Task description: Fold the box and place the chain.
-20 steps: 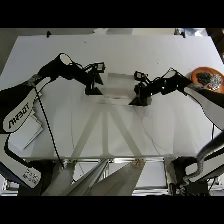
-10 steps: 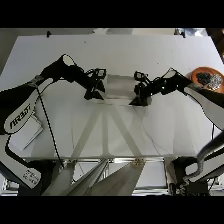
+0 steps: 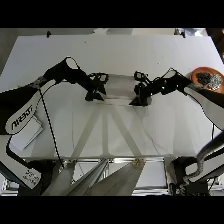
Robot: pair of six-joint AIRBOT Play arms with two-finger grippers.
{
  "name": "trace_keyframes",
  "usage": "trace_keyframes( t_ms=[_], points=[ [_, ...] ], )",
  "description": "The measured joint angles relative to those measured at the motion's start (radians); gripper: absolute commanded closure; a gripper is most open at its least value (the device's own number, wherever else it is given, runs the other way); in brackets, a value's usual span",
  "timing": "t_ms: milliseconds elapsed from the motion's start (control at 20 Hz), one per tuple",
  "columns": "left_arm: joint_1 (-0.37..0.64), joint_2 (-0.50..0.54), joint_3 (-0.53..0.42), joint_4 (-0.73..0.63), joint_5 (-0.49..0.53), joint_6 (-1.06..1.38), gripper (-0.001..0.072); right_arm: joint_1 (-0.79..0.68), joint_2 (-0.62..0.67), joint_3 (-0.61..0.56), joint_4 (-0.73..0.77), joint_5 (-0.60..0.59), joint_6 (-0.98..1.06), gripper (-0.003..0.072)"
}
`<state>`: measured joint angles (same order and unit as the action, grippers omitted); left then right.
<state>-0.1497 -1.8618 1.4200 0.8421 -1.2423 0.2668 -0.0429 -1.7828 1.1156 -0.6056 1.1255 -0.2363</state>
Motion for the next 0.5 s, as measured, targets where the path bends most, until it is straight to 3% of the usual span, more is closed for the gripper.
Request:
trace_keyframes(
  t_ms=[300,350,500],
  points=[
    [-0.002,0.000,-0.003,-0.013,0.049,0.003,0.0396,0.000,0.000,0.000,0.000,0.000,0.000,0.0311],
    [-0.003,0.000,-0.003,-0.021,0.056,0.003,0.0451,0.000,0.000,0.000,0.001,-0.001,0.002,0.0311],
    [-0.006,0.000,-0.004,-0.034,0.062,0.003,0.0454,0.000,0.000,0.000,0.001,-0.001,0.001,0.0311]
  ],
)
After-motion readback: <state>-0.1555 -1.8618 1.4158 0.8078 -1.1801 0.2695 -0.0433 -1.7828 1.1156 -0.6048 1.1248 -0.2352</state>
